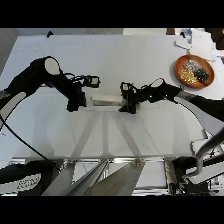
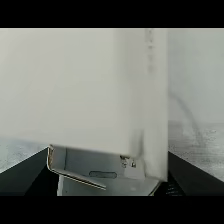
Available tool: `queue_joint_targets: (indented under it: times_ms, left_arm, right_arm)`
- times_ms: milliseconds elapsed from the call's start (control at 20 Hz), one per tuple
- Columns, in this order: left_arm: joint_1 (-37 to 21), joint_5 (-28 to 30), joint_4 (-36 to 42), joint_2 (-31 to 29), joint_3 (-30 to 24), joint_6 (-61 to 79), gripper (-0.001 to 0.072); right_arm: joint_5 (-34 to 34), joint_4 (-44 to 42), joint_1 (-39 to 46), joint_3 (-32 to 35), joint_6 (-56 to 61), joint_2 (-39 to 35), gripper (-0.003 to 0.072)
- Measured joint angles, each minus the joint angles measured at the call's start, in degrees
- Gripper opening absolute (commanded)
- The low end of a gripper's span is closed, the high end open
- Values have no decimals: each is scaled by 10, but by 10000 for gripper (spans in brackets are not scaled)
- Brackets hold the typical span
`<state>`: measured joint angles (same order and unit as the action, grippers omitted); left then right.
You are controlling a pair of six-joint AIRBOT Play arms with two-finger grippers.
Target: Fold the box and place the chain.
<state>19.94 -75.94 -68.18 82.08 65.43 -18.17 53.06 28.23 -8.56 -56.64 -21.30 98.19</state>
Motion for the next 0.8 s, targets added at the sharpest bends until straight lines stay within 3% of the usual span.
queue_joint_targets:
  times_ms: [300, 800]
  left_arm:
    - [3, 68, -20, 0, -24, -71, 9]
    - [3, 216, 176, 17, -28, -46, 8]
  right_arm:
    - [0, -1, 0, 0, 0, 0, 364]
    - [-1, -2, 0, 0, 0, 0, 364]
